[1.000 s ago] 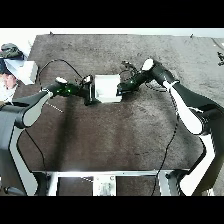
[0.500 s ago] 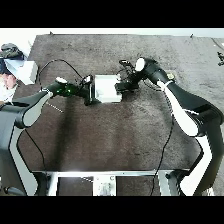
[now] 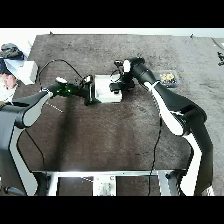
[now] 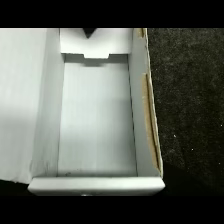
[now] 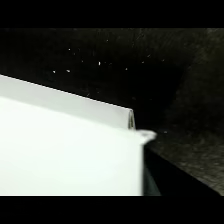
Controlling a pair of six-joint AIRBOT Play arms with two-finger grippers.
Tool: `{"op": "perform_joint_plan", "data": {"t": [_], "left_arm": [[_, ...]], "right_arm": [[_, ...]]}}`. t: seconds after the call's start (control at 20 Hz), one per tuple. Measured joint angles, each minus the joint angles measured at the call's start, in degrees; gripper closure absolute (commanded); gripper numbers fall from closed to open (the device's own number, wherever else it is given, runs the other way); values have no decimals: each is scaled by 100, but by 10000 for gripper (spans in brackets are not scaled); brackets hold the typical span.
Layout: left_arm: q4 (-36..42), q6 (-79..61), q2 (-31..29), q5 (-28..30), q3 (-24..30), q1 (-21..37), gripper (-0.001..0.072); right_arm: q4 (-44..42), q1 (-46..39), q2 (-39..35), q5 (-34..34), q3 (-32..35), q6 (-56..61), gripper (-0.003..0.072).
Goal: Fold the box and place the chain.
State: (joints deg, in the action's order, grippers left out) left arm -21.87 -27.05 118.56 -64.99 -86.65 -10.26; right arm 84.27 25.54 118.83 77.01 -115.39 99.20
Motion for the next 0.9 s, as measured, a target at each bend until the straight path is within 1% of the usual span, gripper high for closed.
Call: {"op": "perform_joint_plan", "data": {"t": [0.3, 0.35, 0.4, 0.9], "left_arm": [[0, 0, 0, 0, 0, 0, 220], [0, 2, 0, 0, 0, 0, 220], [0, 0, 0, 0, 0, 0, 220], [0, 0, 0, 0, 0, 0, 220]], "right_arm": [[498, 57, 90, 96, -105, 553, 282], [564, 68, 96, 114, -109, 640, 357], [605, 70, 101, 116, -114, 734, 374], [883, 227, 105, 26, -118, 1322, 374]]}}
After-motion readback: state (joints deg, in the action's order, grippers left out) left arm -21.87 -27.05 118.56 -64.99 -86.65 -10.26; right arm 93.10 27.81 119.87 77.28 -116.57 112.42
